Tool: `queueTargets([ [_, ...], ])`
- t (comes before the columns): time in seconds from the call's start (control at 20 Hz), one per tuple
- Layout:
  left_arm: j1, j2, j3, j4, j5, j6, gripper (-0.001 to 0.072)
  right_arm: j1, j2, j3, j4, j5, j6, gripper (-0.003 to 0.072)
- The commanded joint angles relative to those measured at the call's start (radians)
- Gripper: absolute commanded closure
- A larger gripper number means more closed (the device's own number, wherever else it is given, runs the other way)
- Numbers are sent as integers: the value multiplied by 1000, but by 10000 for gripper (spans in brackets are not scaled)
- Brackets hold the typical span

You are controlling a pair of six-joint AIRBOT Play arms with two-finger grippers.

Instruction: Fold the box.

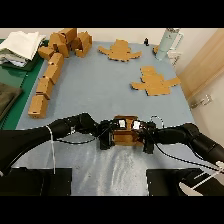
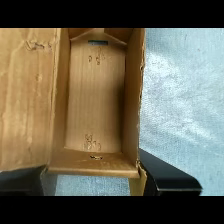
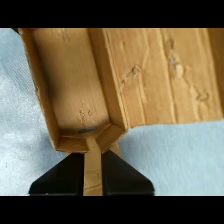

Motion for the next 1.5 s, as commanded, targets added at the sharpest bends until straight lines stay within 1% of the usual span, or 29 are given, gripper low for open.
queueTargets([
  [0.0, 1, 0, 0, 0, 0, 0, 274, 26, -4, -1, 18, 35, -32, 544],
  [0.15, 1, 0, 0, 0, 0, 0, 274, 48, -5, -1, 85, 85, -105, 544],
  [0.25, 1, 0, 0, 0, 0, 0, 274, 64, -8, -1, 84, 105, -108, 544],
  [0.35, 1, 0, 0, 0, 0, 0, 274, 64, -26, -1, 97, 106, -108, 541],
  [0.4, 1, 0, 0, 0, 0, 0, 274, 64, -36, -1, 111, 107, -108, 516],
  [0.55, 1, 0, 0, 0, 0, 0, 274, 64, -51, -1, 126, 110, -108, 511],
  [0.6, 1, 0, 0, 0, 0, 0, 274, 64, -52, -1, 126, 110, -108, 373],
  [0.65, 1, 0, 0, 0, 0, 0, 274, 64, -53, -1, 126, 110, -108, 172],
  [0.7, 1, 0, 0, 0, 0, 0, 274, 64, -53, -1, 126, 110, -108, 74],
  [0.75, 1, 0, 0, 0, 0, 0, 274, 64, -53, -1, 126, 111, -108, 42],
  [1.0, 1, 0, 0, 0, 0, 0, 274, 64, -53, -1, 125, 109, -108, 43],
  [1.05, 1, 0, 0, 0, 0, 0, 274, 64, -53, 0, 124, 106, -108, 53],
  [1.1, 1, 0, 0, 0, 0, 0, 274, 64, -50, 1, 119, 87, -99, 247],
  [1.15, 1, 0, 0, 0, 0, 0, 274, 64, -39, 10, 73, 52, -24, 480],
  [1.2, 1, 0, 0, 0, 0, 0, 274, 64, -21, 26, -22, 26, 178, 564],
  [1.25, 1, 0, 0, 0, 0, 0, 274, 63, -2, 47, -150, 8, 439, 612],
  [1.3, 1, 0, 0, 0, 0, 0, 274, 63, 23, 73, -298, -31, 687, 682],
  [1.35, 1, 0, 0, 0, 0, 0, 274, 63, 48, 98, -417, -78, 840, 680],
  [1.45, 1, 0, 0, 0, 0, 0, 274, 56, 103, 132, -669, -172, 1056, 680],
])
